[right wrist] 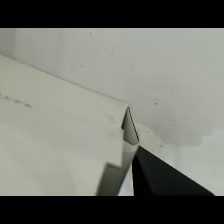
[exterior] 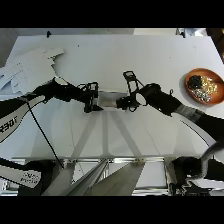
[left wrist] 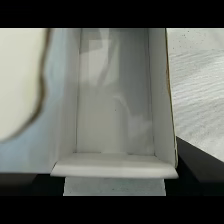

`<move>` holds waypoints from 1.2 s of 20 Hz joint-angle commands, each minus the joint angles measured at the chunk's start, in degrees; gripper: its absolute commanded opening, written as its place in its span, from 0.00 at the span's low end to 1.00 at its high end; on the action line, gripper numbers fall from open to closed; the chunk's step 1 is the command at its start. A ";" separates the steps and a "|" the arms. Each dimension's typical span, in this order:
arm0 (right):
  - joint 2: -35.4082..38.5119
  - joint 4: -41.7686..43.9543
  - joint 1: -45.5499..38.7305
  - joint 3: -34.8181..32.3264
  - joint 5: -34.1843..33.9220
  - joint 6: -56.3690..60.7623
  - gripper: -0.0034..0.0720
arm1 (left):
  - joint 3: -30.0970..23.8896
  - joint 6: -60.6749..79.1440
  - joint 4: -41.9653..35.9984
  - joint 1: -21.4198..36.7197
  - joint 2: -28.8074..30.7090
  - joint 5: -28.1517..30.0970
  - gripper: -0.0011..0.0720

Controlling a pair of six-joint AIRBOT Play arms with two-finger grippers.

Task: Fold the box and place the chain.

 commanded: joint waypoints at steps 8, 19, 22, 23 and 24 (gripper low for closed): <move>-3.91 -1.07 1.75 4.85 6.34 3.72 0.14 | 0.04 0.02 0.02 0.04 0.02 -0.04 0.47; -2.08 0.00 1.77 5.62 8.20 3.78 0.48 | 0.04 0.00 0.02 0.04 0.02 -0.04 0.47; -2.05 -0.15 1.77 5.62 9.64 3.82 0.50 | 0.04 0.02 0.02 0.04 0.02 -0.04 0.47; -2.05 -0.15 1.77 5.62 9.38 3.82 0.50 | 0.04 0.02 0.02 0.04 0.02 -0.04 0.47; -2.05 -0.17 1.77 5.62 9.07 3.80 0.49 | 0.04 0.02 0.02 0.04 0.02 -0.04 0.47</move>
